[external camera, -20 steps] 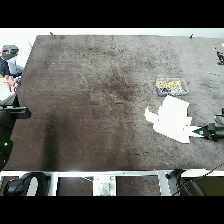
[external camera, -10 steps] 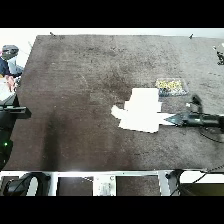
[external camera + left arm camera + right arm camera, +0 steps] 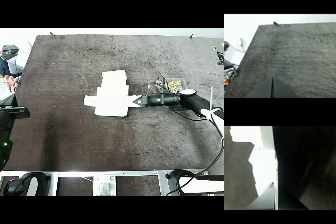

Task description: Fold the box and place the chain.

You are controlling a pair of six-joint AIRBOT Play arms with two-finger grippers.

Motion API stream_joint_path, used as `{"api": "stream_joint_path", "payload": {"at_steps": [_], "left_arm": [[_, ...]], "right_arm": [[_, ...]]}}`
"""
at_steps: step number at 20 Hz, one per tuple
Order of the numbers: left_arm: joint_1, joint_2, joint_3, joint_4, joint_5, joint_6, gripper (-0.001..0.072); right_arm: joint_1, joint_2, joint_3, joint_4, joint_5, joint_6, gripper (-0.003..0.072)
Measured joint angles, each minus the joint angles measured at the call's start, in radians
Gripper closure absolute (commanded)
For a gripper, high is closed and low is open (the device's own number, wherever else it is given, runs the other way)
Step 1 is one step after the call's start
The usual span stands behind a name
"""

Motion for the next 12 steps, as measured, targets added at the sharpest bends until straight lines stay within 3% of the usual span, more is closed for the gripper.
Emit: {"api": "stream_joint_path", "payload": {"at_steps": [4, 5, 6, 12], "left_arm": [[0.000, 0.000, 0.000, 0.000, -0.008, 0.000, 0.0695], [0.000, 0.000, 0.000, 0.000, -0.018, 0.000, 0.0510], [0.000, 0.000, 0.001, -0.001, -0.031, 0.000, 0.0146], [0.000, -0.067, 0.074, -0.029, -0.222, 0.037, 0.0131]], "right_arm": [[0.073, -0.027, 0.021, 0.008, -0.085, -0.048, 0.0677], [0.083, -0.035, 0.023, 0.008, -0.100, -0.061, 0.0678], [0.090, -0.041, 0.024, 0.008, -0.120, -0.072, 0.0678], [0.107, -0.056, 0.027, 0.001, -0.182, -0.112, 0.0677]]}}
